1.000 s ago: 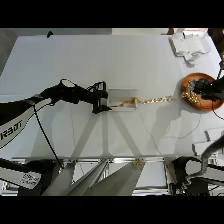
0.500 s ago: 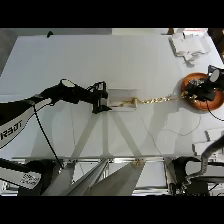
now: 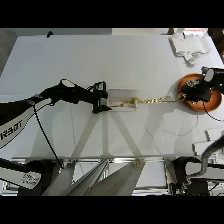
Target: Fold the box and place the chain.
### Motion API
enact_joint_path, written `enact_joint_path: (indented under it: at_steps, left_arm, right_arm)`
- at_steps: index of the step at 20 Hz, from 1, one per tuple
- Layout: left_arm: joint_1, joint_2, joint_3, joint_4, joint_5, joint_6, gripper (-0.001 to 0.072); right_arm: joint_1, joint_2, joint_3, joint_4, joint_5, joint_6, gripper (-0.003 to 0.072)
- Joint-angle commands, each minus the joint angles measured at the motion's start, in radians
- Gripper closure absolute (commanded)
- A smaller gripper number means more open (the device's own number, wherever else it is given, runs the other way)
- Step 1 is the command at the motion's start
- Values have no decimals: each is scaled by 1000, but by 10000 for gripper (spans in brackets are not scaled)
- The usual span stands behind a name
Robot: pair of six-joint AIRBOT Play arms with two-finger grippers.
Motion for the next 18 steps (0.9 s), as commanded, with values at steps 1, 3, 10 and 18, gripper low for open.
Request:
enact_joint_path:
  at_steps: [1, 3, 10, 18]
  left_arm:
    - [1, 0, 0, 0, 0, 0, 355]
    - [1, 0, 0, 0, 0, 0, 355]
    - [1, 0, 0, 0, 0, 0, 355]
    - [1, 0, 0, 0, 0, 0, 355]
  right_arm:
    - [7, 97, 3, -16, -53, -26, 678]
    - [7, 170, 3, -15, -41, -72, 679]
    - [128, 370, 3, 25, 56, -211, 679]
    - [487, 381, 3, 23, 60, -211, 679]
